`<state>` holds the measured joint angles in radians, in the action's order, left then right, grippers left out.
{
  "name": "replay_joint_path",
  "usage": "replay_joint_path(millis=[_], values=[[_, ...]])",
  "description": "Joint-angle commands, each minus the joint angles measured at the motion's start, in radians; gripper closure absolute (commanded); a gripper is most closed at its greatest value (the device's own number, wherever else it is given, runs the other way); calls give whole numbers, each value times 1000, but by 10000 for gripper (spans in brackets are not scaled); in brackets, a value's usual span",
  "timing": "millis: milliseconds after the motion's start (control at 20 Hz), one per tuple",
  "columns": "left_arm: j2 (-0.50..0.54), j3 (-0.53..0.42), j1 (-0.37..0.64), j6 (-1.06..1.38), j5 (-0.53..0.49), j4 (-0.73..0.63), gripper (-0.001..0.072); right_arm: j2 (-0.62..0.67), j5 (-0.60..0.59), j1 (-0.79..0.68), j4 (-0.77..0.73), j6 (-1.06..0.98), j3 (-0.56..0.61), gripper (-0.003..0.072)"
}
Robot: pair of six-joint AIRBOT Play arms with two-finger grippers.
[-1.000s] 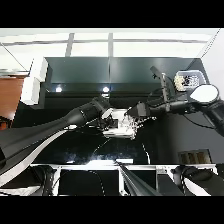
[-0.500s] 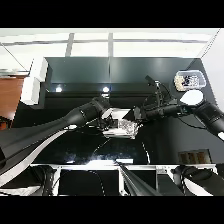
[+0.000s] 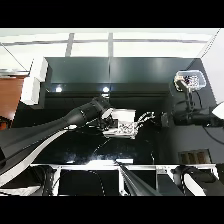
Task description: Fold the box and place the chain.
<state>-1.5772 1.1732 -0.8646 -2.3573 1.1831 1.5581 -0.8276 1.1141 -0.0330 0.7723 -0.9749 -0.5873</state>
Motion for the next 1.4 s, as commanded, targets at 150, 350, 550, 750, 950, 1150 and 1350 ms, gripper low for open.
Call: replay_joint_path(millis=[150, 350, 550, 750, 950, 1150, 1350], values=[[0, 0, 0, 0, -3, 0, 678, -4, -348, 120, 55, 400, 229, 202], [0, 0, 0, 0, -2, 0, 678, -32, -475, 241, 37, 614, 227, -23], [0, 0, 0, 0, -1, 0, 678, -98, -452, 261, -150, 982, 226, -23], [0, 0, 0, 0, -1, 0, 678, -219, -363, 266, -242, 1270, 183, -23], [0, 0, 0, 0, -1, 0, 678, -295, -374, 266, -240, 1327, 96, -23], [0, 0, 0, 0, -1, 0, 678, -338, -309, 266, -209, 1326, 78, -22], [0, 0, 0, 0, -1, 0, 678, -338, -283, 266, -147, 1288, 79, -17]])
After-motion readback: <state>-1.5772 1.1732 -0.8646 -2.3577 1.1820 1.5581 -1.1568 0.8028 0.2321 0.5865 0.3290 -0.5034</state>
